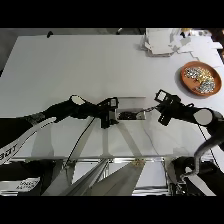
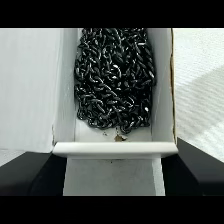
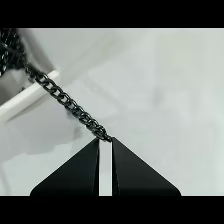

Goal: Fold the box and place the chain.

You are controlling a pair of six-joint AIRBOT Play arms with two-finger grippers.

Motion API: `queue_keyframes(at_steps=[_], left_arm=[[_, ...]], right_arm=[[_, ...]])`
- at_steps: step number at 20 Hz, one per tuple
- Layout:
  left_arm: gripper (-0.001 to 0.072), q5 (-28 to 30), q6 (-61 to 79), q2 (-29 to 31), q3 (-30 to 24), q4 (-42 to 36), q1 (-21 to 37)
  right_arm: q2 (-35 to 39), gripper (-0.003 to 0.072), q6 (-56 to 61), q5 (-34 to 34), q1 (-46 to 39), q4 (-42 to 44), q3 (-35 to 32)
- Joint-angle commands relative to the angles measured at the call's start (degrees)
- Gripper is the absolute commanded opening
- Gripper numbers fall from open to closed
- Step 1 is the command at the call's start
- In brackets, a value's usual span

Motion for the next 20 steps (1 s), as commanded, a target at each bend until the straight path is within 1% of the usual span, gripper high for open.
queue_keyframes(at_steps=[1, 3, 4, 6, 7, 9, 11, 15, 18, 20], left_arm=[[0.0136, 0.02, 0.02, 0.02, 0.0, 0.02, 0.04], [0.0136, 0.0, 0.02, 0.02, 0.0, 0.02, 0.04], [0.0136, 0.02, 0.02, 0.02, 0.0, 0.02, 0.04], [0.0136, 0.0, 0.0, 0.02, 0.0, 0.02, 0.04], [0.0136, 0.02, 0.0, 0.02, 0.0, 0.02, 0.04], [0.0136, 0.02, 0.02, 0.02, 0.0, 0.02, 0.04], [0.0136, 0.02, 0.02, 0.02, 0.0, 0.02, 0.04], [0.0136, 0.02, 0.02, 0.02, 0.0, 0.02, 0.04], [0.0136, 0.02, 0.02, 0.02, 0.0, 0.02, 0.04], [0.0136, 0.0, 0.02, 0.02, 0.0, 0.02, 0.04]], right_arm=[[5.88, 0.0015, 10.43, 9.73, 0.0, 3.87, 4.48], [6.32, 0.0015, 11.3, 14.32, 0.0, 14.43, 8.39], [6.29, 0.0016, 12.68, 14.67, 0.0, 20.79, 9.73], [6.29, 0.0016, 12.76, 13.88, 0.02, 32.57, 10.29], [6.25, 0.0016, 12.79, 13.27, 0.63, 35.82, 10.29], [5.81, 0.0016, 12.85, 12.13, 3.89, 36.0, 10.27], [3.43, 0.0016, 13.88, 11.43, 8.72, 35.85, 10.27], [-6.21, 0.0016, 13.88, 4.94, 17.51, 32.7, 10.27], [-13.11, 0.0016, 14.43, 3.52, 19.34, 31.76, 10.27], [-15.72, 0.0016, 19.17, 2.23, 19.34, 28.48, 10.27]])
